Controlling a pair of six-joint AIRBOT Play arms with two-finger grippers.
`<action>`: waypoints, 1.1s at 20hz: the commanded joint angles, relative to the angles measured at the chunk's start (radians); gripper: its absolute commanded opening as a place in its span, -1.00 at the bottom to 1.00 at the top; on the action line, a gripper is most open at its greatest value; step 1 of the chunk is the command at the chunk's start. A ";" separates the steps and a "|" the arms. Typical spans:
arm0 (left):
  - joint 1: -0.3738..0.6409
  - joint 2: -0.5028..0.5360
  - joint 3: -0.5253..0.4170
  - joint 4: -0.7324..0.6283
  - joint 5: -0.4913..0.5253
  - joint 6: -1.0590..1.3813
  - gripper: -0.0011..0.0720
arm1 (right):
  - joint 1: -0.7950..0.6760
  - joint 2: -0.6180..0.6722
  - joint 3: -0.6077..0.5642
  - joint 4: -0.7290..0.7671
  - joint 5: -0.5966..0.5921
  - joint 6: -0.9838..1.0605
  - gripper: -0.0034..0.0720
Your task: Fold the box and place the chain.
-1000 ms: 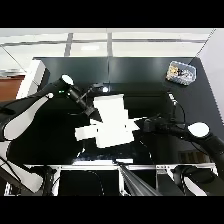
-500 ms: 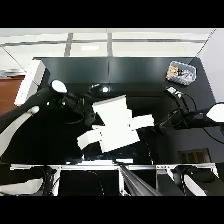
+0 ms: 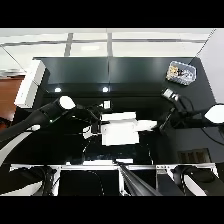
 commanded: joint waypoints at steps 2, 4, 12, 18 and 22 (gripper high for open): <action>-0.034 -0.026 -0.005 0.021 0.100 0.051 -0.91 | 0.062 0.000 -0.126 0.080 -0.109 -0.313 0.88; -0.034 -0.037 -0.005 0.021 0.100 0.050 -0.91 | 0.115 0.000 -0.185 0.110 -0.203 -0.402 0.88; -0.034 -0.063 -0.005 0.018 0.103 0.043 -0.90 | 0.298 -0.003 -0.277 0.105 -0.345 -0.474 0.88; -0.034 -0.077 -0.005 0.018 0.101 0.043 -0.90 | 0.314 -0.005 -0.286 0.111 -0.407 -0.515 0.88; -0.034 -0.086 -0.005 0.021 0.100 0.043 -0.90 | 0.326 -0.035 -0.286 0.125 -0.413 -0.557 0.88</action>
